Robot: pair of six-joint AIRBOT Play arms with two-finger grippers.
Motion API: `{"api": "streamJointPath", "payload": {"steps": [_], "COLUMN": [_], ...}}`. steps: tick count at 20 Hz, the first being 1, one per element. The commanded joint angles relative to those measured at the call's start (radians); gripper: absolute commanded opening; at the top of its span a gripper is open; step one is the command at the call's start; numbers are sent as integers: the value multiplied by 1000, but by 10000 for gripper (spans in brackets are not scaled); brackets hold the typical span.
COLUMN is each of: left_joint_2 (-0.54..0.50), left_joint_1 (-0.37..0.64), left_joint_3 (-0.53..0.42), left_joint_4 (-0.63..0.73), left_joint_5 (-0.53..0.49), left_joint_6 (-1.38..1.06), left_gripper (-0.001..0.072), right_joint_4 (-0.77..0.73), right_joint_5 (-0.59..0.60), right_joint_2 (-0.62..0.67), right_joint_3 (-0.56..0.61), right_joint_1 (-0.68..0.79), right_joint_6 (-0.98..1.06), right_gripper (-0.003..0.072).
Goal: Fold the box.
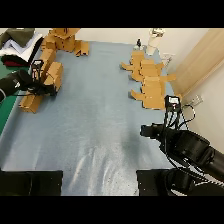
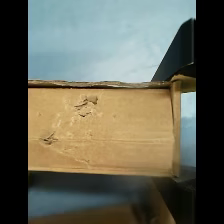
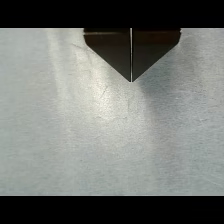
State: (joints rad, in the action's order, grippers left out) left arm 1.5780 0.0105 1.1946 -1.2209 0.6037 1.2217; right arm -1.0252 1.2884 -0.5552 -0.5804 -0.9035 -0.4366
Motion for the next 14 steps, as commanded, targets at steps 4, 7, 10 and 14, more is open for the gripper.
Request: {"api": "streamJointPath", "payload": {"steps": [4, 7, 10, 14], "left_joint_2": [203, 253, 270, 270], "left_joint_1": [12, 5, 6, 10], "left_joint_3": [257, 324, 341, 341], "left_joint_4": [-9, -10, -12, -18], "left_joint_5": [0, 0, 0, -1], "left_joint_6": [64, 78, 85, 84], "left_gripper": [410, 410, 410, 670], "right_joint_4": [0, 0, 0, 0], "right_joint_5": [-17, -17, -17, -17], "right_joint_2": [-1, -1, -6, -7], "right_joint_3": [0, 0, 0, 0], "right_joint_1": [0, 0, 0, 0], "right_joint_6": [11, 12, 18, 18], "right_gripper": [3, 2, 3, 3]}}
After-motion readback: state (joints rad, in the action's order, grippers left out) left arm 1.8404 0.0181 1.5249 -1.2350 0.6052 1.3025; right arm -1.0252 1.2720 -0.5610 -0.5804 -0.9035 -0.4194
